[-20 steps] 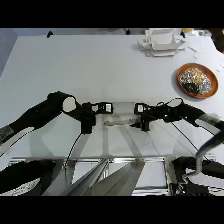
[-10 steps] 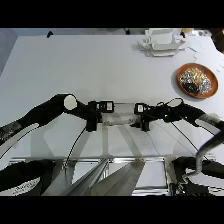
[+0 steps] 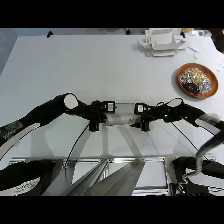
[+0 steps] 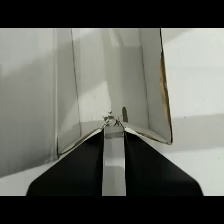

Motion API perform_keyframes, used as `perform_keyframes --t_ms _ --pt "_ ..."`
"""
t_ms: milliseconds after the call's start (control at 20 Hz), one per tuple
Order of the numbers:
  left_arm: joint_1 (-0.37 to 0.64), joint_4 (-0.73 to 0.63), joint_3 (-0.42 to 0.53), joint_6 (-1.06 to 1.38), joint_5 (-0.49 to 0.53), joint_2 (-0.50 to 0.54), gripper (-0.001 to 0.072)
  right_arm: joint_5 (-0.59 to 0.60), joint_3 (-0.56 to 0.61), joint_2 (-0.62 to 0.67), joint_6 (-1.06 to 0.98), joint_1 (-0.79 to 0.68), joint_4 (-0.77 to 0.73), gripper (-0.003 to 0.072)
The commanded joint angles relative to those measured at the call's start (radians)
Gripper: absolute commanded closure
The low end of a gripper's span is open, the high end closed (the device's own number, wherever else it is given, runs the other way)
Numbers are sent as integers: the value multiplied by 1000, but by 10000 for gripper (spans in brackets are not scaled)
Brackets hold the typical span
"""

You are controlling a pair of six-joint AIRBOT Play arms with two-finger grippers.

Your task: Fold the box and place the chain.

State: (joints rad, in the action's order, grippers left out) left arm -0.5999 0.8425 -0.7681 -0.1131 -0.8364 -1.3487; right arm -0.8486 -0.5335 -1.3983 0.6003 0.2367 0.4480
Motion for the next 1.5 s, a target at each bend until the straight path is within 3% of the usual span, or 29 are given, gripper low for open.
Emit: perform_keyframes --t_ms 0,100,250,450,550,700,800,1000,1150,1250,1450 --pt "-14 -53 0 23 22 -21 578 0 -1 0 0 0 0 320" --pt "-29 -75 0 23 40 -33 546 0 -1 0 0 0 0 320" --pt "-49 -84 0 18 51 -35 332 0 -1 0 0 0 0 320" --pt "-50 -85 0 -27 23 -32 310 0 -1 0 0 0 0 320" --pt "-50 -82 0 -55 8 -19 335 0 -1 0 0 0 0 320" --pt "-34 -43 0 -191 -16 51 606 0 -1 0 0 0 0 320" --pt "-10 28 0 -351 -60 121 708 0 -1 0 0 0 0 320" --pt "82 232 0 -823 -171 264 709 0 -1 0 0 0 0 320" --pt "172 367 0 -1203 -246 310 709 0 -1 0 0 0 0 320" --pt "216 385 13 -1373 -259 294 708 0 -1 0 0 0 0 320" --pt "233 306 74 -1421 -199 216 703 0 -1 0 0 0 0 320"
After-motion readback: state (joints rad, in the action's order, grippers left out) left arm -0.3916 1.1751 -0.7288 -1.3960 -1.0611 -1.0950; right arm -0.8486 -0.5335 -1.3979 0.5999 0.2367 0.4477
